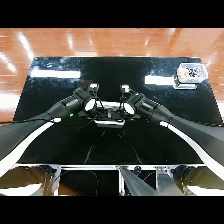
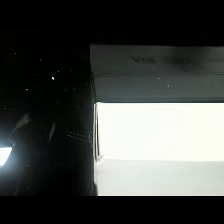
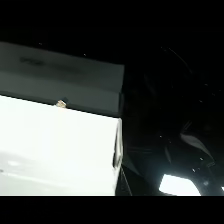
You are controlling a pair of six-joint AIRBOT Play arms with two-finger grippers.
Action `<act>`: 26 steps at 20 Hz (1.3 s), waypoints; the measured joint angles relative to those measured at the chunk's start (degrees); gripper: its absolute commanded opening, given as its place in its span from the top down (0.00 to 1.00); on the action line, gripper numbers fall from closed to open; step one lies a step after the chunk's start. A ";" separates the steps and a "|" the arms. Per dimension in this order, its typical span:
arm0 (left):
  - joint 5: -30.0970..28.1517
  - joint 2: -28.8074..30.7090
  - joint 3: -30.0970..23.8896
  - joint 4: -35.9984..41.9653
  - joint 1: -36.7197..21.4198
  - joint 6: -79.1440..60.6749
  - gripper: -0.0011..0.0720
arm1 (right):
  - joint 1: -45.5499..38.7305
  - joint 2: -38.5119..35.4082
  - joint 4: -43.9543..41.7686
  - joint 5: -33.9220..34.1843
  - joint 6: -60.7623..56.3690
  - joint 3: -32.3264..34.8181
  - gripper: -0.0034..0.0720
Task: Fold the box and place the chain.
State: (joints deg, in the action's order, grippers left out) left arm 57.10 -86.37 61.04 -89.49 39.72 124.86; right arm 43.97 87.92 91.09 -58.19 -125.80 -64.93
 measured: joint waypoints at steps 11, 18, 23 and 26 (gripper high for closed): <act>0.02 0.00 0.00 0.00 0.00 0.00 0.96 | 0.04 0.94 0.02 1.75 0.00 -0.04 0.58; 0.04 0.00 0.00 0.02 -0.02 0.26 0.96 | -0.02 0.96 0.24 1.97 1.29 -0.07 0.90; 0.04 0.00 0.00 -0.02 0.00 -0.24 0.96 | 0.04 0.94 -1.73 2.56 3.10 -0.09 0.41; 0.04 0.00 0.00 -0.02 0.00 -0.17 0.96 | -0.02 0.94 -1.73 2.43 3.76 -0.11 0.43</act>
